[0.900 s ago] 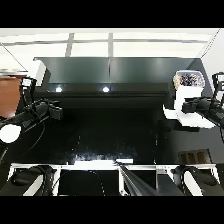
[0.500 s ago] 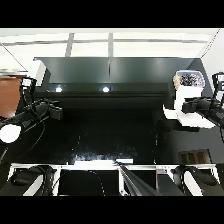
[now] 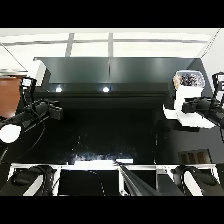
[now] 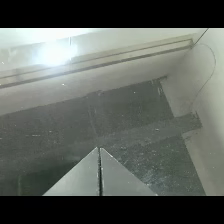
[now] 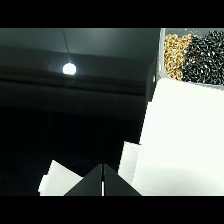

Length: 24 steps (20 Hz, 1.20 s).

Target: Fold the box and place the chain.

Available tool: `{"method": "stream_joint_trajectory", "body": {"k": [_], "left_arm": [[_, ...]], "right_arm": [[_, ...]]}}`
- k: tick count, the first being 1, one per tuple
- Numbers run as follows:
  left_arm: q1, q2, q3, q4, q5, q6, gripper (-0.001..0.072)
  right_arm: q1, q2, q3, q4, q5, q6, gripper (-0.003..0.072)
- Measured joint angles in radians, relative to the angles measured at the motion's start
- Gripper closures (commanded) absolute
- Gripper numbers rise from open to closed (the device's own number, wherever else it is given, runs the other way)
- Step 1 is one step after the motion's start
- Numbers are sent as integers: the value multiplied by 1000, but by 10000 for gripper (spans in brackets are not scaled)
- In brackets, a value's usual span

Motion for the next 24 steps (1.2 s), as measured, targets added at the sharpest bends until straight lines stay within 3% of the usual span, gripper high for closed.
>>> {"method": "stream_joint_trajectory", "body": {"k": [4,8,9,10,11,12,13,14,17,24], "left_arm": [[0,0,0,0,0,0,682],[0,0,0,-3,1,0,682],[0,0,0,-3,4,0,682],[0,0,-1,-3,10,0,682],[0,0,-1,-3,17,0,682],[0,-1,-1,-3,24,0,665],[0,-2,-2,-3,39,1,401],[0,-3,-2,-3,52,1,-11],[0,-7,-2,-4,82,-2,-1],[0,-11,-2,-4,102,-2,0]], "right_arm": [[0,0,0,29,0,0,671],[1,-3,0,154,-16,0,668],[0,-8,0,172,-42,3,433],[-2,-19,0,188,-83,22,45],[-7,-34,2,199,-119,49,-27],[-17,-56,8,206,-148,74,-28],[-32,-85,18,211,-161,99,-28],[-49,-117,32,212,-157,118,-28],[-121,-240,134,140,-80,208,-27],[-422,-592,533,-354,183,566,-27]]}}
